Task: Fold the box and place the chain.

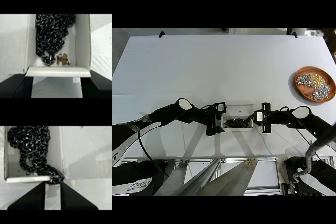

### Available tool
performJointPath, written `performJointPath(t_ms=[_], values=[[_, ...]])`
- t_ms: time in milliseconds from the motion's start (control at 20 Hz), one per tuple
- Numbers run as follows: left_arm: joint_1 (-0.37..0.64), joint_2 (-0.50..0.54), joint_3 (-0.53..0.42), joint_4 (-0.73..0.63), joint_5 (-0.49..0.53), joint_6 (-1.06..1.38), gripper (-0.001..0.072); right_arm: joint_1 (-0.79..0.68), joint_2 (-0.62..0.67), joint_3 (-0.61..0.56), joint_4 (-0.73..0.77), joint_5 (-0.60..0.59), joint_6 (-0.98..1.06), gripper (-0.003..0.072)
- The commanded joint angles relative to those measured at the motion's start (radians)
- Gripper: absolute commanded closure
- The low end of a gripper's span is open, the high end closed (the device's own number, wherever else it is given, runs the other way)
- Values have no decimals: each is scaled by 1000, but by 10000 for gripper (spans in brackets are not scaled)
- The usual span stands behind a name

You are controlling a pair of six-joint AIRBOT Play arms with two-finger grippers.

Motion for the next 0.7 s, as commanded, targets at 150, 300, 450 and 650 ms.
performJointPath(t_ms=[150,300,450,650], values=[[0,0,1,0,0,0,419,0,1,0,25,25,-18,647],[0,0,1,0,0,0,419,0,1,0,-35,6,9,670],[0,0,1,0,0,0,419,0,1,0,-92,-30,88,670],[0,0,1,0,0,0,419,0,22,0,-188,-104,221,670]])
